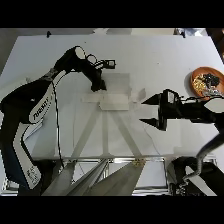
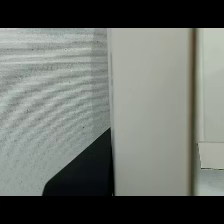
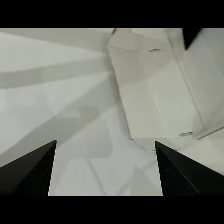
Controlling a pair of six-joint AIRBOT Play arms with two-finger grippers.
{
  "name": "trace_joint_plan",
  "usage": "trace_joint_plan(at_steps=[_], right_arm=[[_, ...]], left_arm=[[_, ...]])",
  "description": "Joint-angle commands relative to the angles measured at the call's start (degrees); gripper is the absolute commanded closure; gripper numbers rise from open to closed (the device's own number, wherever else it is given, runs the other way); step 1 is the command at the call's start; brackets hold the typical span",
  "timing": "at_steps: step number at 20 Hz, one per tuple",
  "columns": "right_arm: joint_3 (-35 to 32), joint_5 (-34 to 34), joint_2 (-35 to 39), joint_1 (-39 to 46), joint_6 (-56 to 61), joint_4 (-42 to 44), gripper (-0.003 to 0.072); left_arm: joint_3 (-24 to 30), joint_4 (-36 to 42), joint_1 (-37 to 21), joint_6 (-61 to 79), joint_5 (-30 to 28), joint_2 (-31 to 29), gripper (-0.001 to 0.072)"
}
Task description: Fold the box and place the chain.
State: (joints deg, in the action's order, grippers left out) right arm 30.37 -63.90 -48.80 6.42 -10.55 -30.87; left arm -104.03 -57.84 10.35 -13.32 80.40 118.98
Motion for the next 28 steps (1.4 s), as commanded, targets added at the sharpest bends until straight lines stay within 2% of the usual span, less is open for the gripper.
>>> trace_joint_plan(at_steps=[1, 3, 6, 11, 16, 20, 23, 28], right_arm=[[-0.1, 2.0, 0.0, 0.0, 1.0, -1.6, -0.0006], [-0.8, 9.3, -0.2, 0.0, 4.7, -1.8, -0.0006], [-1.9, 18.3, -1.9, -0.2, 2.9, -1.7, -0.0006], [-1.9, 31.2, -8.6, -10.7, -6.0, -2.2, -0.0006], [-1.9, 30.9, -15.9, -12.2, -9.6, -1.8, -0.0006], [-1.9, 31.5, -20.5, -12.2, -17.2, 3.7, -0.0006], [-1.9, 32.0, -22.6, -12.2, -21.0, 12.6, -0.0006], [-1.9, 31.6, -25.3, -12.2, -35.6, 33.5, -0.0006]], left_arm=[[0.0, 0.0, 0.0, 0.0, 0.0, 0.0, 0.0696], [0.0, 0.0, 0.0, 0.0, 0.0, 0.0, 0.0696], [0.0, 0.0, 0.0, 0.0, 0.0, 0.0, 0.0696], [0.0, 0.0, 0.0, 0.0, 0.0, 0.0, 0.0696], [0.0, 0.0, 0.0, 0.0, 0.0, 0.0, 0.0696], [0.0, 0.0, 0.0, 0.0, 0.0, 0.0, 0.0696], [0.0, 0.0, 0.0, 0.0, 0.0, 0.0, 0.0696], [0.0, 0.0, 0.0, 0.0, 0.0, 0.0, 0.0696]])
